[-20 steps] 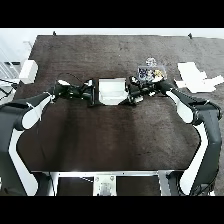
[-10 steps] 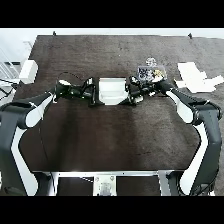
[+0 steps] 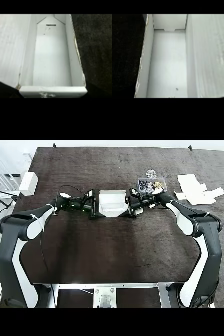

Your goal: Fold the box and place the chain.

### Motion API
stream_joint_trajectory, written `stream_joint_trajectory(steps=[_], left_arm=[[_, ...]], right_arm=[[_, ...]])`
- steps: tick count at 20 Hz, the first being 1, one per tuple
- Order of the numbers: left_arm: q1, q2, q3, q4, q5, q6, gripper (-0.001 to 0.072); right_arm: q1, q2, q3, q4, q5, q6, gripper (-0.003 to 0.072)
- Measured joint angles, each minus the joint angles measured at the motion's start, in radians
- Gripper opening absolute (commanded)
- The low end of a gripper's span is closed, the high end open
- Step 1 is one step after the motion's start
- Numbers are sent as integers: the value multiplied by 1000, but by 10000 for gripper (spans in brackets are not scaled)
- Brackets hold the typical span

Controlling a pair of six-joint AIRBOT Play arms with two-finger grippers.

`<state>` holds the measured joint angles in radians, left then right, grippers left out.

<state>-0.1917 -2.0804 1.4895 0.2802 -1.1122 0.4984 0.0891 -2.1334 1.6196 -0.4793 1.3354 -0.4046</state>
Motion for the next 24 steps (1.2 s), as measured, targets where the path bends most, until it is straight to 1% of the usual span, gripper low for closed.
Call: stream_joint_trajectory(steps=[4,5,7,8,11,12,15,16,17,24], left_arm=[[0,0,0,3,2,4,656],[0,0,0,5,2,8,572],[0,0,0,7,0,17,564],[0,0,0,7,0,21,536],[-2,0,0,7,-2,27,535],[-3,0,0,9,-2,29,466],[-14,0,1,21,-2,31,464],[-16,0,1,23,1,31,324],[-19,0,1,26,2,31,280],[-25,0,1,35,19,31,279]], right_arm=[[0,0,0,0,0,0,571],[0,0,0,0,0,0,571],[0,0,0,0,1,0,571],[0,0,0,0,1,0,571],[0,0,0,0,1,0,571],[0,0,0,0,2,0,571],[0,0,0,-2,3,-1,571],[0,0,0,-3,4,0,571],[0,0,0,-3,4,0,571],[0,0,0,-3,3,0,571]])
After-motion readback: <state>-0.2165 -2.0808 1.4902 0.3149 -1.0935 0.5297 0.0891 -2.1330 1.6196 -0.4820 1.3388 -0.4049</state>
